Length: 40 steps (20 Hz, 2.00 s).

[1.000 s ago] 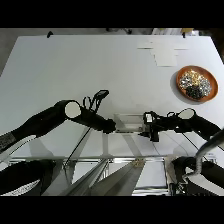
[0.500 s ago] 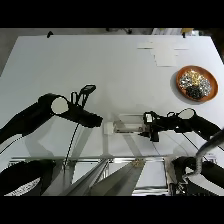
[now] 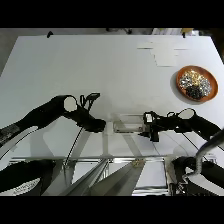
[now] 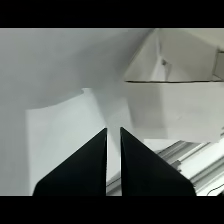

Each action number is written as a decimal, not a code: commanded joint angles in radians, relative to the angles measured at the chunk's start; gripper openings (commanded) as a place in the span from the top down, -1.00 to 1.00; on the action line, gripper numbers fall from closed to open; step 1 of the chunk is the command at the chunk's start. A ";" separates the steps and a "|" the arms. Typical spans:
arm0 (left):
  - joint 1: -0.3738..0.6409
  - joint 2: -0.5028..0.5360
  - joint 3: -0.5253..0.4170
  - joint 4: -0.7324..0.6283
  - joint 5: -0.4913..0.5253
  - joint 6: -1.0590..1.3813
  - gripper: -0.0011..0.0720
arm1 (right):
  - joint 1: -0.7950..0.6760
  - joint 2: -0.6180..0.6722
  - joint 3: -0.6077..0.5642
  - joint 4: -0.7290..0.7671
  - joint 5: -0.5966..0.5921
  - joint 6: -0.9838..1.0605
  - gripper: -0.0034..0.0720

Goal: Fold the box and place the chain.

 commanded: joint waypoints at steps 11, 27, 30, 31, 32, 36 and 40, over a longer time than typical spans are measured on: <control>-0.025 0.005 0.000 -0.191 0.091 0.111 0.08 | 0.000 0.000 0.001 0.000 0.000 0.000 -0.17; -0.112 0.006 0.000 -0.241 0.285 0.094 -0.45 | 0.000 0.000 0.001 0.000 0.000 0.000 -0.17; -0.133 0.006 0.000 -0.185 0.302 0.048 -0.45 | 0.000 0.000 0.001 0.000 0.000 0.000 -0.17; -0.143 0.006 0.000 -0.163 0.301 0.023 -0.45 | 0.000 0.000 0.001 0.000 0.000 0.000 -0.17; -0.152 0.006 0.000 -0.148 0.303 0.000 -0.45 | 0.000 0.000 0.001 0.000 0.000 0.000 -0.17; -0.181 0.006 0.000 -0.083 0.313 -0.068 -0.45 | 0.000 0.000 0.001 0.000 0.000 0.000 -0.17; -0.198 0.006 0.009 0.026 0.347 -0.210 -0.43 | 0.000 0.000 0.001 0.000 0.000 0.000 -0.17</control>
